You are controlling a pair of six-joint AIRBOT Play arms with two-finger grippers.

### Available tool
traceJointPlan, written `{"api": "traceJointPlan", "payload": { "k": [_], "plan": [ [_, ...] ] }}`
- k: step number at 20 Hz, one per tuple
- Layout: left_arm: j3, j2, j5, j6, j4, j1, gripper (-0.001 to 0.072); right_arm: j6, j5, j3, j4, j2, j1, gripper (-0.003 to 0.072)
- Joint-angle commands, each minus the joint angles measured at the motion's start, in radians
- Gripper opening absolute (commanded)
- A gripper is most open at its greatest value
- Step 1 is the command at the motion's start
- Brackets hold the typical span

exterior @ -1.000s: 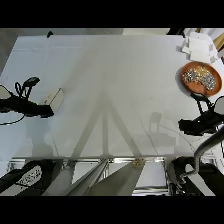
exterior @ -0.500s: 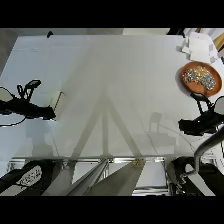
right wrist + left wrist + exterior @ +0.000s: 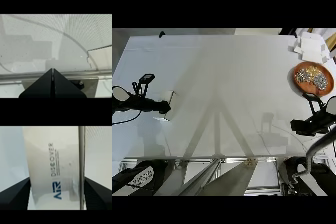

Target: Fold the box and place the chain.

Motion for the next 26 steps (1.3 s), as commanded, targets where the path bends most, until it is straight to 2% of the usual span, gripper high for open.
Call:
{"api": "traceJointPlan", "payload": {
  "k": [1,8,14,17,18,20,22,24,26],
  "plan": [
    [0.0,-0.006,0.151,0.0,-0.001,-0.014,0.0701,0.0,0.0,0.0,0.0,-0.001,-0.001,0.0014],
    [0.0,-0.136,0.243,0.004,-0.063,-0.039,0.0702,0.0,0.0,0.0,0.0,-0.001,-0.001,0.0014],
    [0.002,-0.15,0.423,0.002,-0.094,-0.128,0.0694,0.0,0.0,0.0,0.0,-0.001,-0.001,0.0014],
    [0.002,-0.15,0.451,0.0,-0.093,-0.15,0.0689,0.0,0.0,0.0,0.0,-0.001,-0.001,0.0014],
    [0.002,-0.154,0.45,-0.001,-0.094,-0.151,0.0646,0.0,0.0,0.0,0.0,-0.001,-0.001,0.0014],
    [0.002,-0.164,0.434,0.0,-0.093,-0.151,0.0379,0.0,0.0,0.0,0.0,-0.001,-0.001,0.0014],
    [0.002,-0.179,0.418,0.0,-0.093,-0.151,0.0234,0.0,0.0,0.0,0.0,-0.001,-0.001,0.0014],
    [0.002,-0.18,0.411,0.0,-0.093,-0.151,0.0008,0.0,0.0,0.0,0.0,-0.001,-0.001,0.0014],
    [0.002,-0.176,0.409,0.0,-0.093,-0.151,0.0012,0.0,0.0,0.0,0.0,-0.001,-0.001,0.0014]
  ]
}}
